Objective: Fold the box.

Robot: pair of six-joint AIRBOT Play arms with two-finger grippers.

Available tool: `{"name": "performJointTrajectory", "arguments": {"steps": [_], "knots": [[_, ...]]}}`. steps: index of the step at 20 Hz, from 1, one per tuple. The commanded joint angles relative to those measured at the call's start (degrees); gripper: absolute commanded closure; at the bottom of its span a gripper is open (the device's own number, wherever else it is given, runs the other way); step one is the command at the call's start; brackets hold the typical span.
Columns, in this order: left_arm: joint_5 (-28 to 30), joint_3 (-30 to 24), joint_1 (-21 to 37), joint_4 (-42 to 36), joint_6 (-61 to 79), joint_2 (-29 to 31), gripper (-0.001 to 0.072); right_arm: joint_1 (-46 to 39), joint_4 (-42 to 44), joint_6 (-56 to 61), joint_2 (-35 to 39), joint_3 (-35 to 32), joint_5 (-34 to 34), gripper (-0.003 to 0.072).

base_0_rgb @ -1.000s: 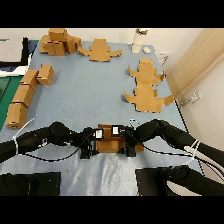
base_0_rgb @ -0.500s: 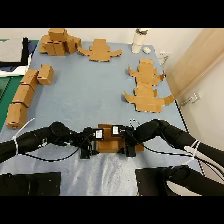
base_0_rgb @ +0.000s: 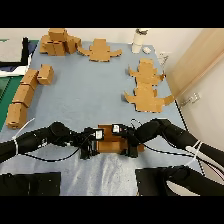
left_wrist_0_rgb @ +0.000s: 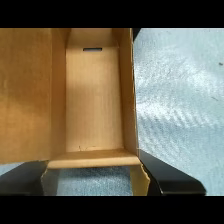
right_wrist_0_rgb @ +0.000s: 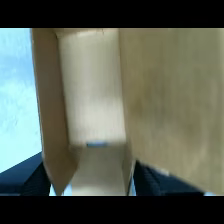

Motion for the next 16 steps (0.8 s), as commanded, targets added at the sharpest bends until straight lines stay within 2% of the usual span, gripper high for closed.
{"name": "performJointTrajectory", "arguments": {"steps": [1, 4, 7, 9, 11, 13, 16], "knots": [[0.2, 0.0, 0.0, 0.0, -0.1, 0.0, 0.0261, 0.0, -8.7, 10.9, 4.3, 1.0, -4.1, -0.0033], [0.2, 0.0, 0.0, 0.0, -0.1, 0.0, 0.026, 0.0, -17.5, 20.1, 11.4, 2.4, -5.7, -0.0032], [0.2, 0.0, 0.0, 0.0, -0.1, 0.0, 0.0261, 0.0, -18.8, 30.6, 18.4, 2.8, -9.4, -0.0024], [0.2, 0.0, 0.0, 0.0, -0.1, 0.0, 0.026, 0.0, -14.3, 41.0, 22.5, 2.8, -11.1, -0.0024], [0.2, 0.0, 0.0, 0.0, -0.1, 0.0, 0.026, 0.0, -5.8, 50.8, 25.6, 2.8, -12.1, -0.0024], [0.2, 0.0, 0.0, 0.0, -0.1, 0.0, 0.026, 0.2, 2.2, 55.0, 27.3, 2.8, -12.2, -0.0024], [0.2, 0.0, 0.0, 0.0, -0.1, 0.0, 0.026, 0.2, 4.5, 65.5, 27.6, 2.8, -11.9, -0.0024]]}}
